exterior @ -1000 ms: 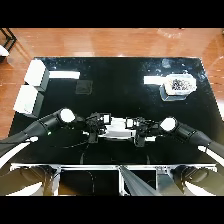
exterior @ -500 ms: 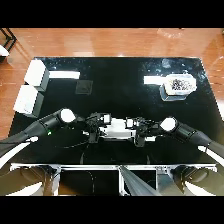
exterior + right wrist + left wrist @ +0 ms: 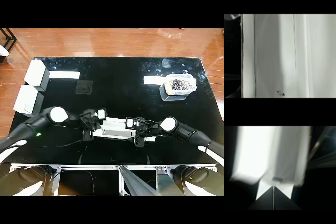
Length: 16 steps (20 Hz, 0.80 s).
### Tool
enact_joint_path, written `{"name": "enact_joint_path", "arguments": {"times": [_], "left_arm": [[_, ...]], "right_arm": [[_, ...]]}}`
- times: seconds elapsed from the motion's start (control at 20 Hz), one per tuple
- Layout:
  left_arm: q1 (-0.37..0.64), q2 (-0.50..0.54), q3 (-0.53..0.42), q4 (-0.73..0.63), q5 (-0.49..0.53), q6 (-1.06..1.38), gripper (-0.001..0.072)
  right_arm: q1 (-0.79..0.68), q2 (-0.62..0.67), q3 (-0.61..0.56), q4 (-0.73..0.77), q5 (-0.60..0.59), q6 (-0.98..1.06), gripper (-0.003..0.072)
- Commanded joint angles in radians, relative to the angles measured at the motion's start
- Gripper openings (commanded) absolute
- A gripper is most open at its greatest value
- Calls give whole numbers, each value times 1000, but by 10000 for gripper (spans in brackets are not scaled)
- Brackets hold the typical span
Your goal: Fold the box and place the chain.
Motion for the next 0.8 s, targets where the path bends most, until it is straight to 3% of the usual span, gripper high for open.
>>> {"name": "enact_joint_path", "arguments": {"times": [0.0, 0.15, 0.3, 0.55, 0.75], "left_arm": [[153, 104, -10, 100, -55, -495, 20], [362, 108, -52, 82, -157, -826, 21], [477, 85, -95, 80, -210, -862, 21], [451, -53, -140, -105, -194, -961, 20], [371, -175, -139, -283, -183, -826, 20]], "right_arm": [[1, -1, 0, 0, -1, 1, 295], [1, -1, 0, 0, -1, 1, 295], [1, -1, 0, 0, -2, 1, 295], [1, -1, 0, 0, -2, 2, 295], [1, -1, 0, 0, -2, 3, 295]]}}
